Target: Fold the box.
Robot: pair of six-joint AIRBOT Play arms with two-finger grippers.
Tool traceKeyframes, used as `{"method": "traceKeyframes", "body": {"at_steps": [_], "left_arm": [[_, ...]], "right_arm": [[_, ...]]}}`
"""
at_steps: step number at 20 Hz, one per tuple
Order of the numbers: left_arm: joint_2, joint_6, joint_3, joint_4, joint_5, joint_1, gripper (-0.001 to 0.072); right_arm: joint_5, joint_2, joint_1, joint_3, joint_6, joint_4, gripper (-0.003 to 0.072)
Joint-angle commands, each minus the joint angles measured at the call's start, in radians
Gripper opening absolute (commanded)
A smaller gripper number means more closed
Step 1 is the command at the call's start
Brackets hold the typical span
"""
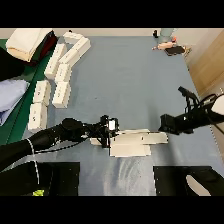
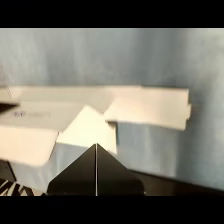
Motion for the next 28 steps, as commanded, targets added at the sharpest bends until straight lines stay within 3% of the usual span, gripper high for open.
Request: {"method": "traceKeyframes", "body": {"at_steps": [1,7,10,13,15,16,21,28], "left_arm": [[-0.001,0.0,0.001,0.0,0.0,0.0,0.0013],[-0.001,0.0,0.001,0.0,-0.001,0.0,0.0013],[-0.001,0.0,0.001,0.0,-0.001,0.0,0.0012],[-0.001,0.0,0.001,0.0,-0.001,0.0,0.0013],[-0.001,0.0,0.001,0.0,-0.001,0.0,0.0012],[-0.001,0.0,0.001,0.0,-0.001,0.0,0.0012],[-0.001,0.0,0.001,0.0,-0.001,0.0,0.0013],[-0.001,0.0,0.001,0.0,-0.001,0.0,0.0013]], "right_arm": [[0.027,0.153,0.172,-0.097,0.116,-0.062,0.0003],[-0.212,0.136,0.536,-0.217,-0.524,-0.114,0.0002],[-0.337,0.12,0.774,-0.251,-0.557,-0.325,0.0002],[-0.357,0.12,0.978,-0.314,-0.557,-0.441,0.003],[-0.431,0.119,1.036,-0.356,-0.55,-0.491,0.0489],[-0.464,0.119,1.037,-0.371,-0.546,-0.512,0.0523],[-0.517,0.099,1.02,-0.386,-0.43,-0.711,0.0523],[-0.538,0.028,1.021,-0.38,-0.432,-0.709,0.0524]]}}
